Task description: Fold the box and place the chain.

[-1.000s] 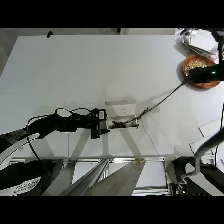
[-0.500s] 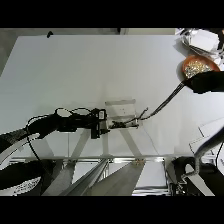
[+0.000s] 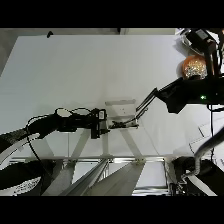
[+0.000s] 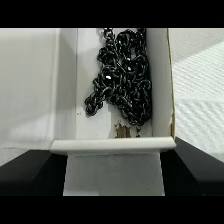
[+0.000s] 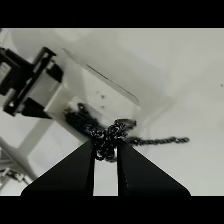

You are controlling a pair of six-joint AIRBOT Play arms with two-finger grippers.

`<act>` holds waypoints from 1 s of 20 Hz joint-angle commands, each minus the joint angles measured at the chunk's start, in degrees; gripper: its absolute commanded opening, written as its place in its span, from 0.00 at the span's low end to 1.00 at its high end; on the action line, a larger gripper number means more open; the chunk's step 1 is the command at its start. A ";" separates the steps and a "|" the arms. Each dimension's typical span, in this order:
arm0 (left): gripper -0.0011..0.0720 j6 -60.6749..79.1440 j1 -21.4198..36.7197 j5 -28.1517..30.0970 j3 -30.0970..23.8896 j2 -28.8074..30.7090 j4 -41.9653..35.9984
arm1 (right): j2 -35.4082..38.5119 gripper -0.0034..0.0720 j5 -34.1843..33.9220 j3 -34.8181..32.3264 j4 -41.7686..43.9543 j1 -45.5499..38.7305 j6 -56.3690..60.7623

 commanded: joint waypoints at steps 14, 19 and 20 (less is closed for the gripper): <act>0.20 0.00 0.02 0.02 0.00 0.02 0.02 | -4.72 0.06 -8.94 0.02 -0.02 16.41 2.99; 0.20 0.00 0.02 0.00 0.00 0.02 0.02 | -8.96 0.06 -8.90 -0.02 -0.35 18.03 2.95; 0.20 0.00 0.02 0.02 0.00 0.02 0.02 | -9.81 0.06 -8.72 -0.04 -0.50 18.38 2.95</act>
